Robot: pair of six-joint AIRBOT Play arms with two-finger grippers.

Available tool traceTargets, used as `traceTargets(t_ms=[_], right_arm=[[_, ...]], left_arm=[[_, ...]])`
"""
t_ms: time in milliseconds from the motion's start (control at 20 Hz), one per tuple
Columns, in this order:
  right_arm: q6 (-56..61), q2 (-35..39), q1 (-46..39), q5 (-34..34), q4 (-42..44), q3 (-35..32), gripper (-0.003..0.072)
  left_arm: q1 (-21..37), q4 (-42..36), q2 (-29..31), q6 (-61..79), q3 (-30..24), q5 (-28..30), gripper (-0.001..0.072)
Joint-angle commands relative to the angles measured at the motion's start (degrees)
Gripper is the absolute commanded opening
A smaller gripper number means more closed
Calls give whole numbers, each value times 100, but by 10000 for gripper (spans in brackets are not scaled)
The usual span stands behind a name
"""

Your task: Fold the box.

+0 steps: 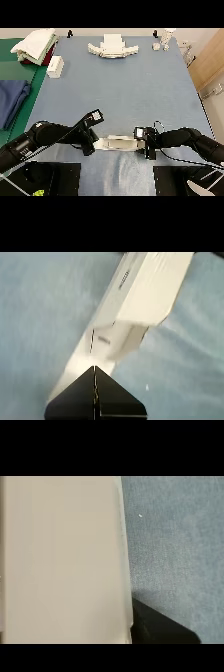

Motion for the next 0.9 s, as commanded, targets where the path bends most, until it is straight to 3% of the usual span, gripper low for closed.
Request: traceTargets(t_ms=[0,150,300,450,600,850], right_arm=[[2,-2,-2,-4,2,7,537],[2,-2,-2,-2,0,7,538],[2,-2,-2,-2,2,7,537],[2,-2,-2,-2,2,7,537],[2,-2,-2,-4,2,7,537],[2,-2,-2,-2,2,7,537]], left_arm=[[0,822,313,-2354,369,-1672,14],[-9,-1078,-181,-2339,365,-1429,14],[2,-2306,-990,-1958,437,-455,14],[2,-2551,-1694,-1943,815,199,14],[170,-2553,-2181,-1941,1172,282,14],[1056,-3108,-2796,-1941,1377,245,13]])
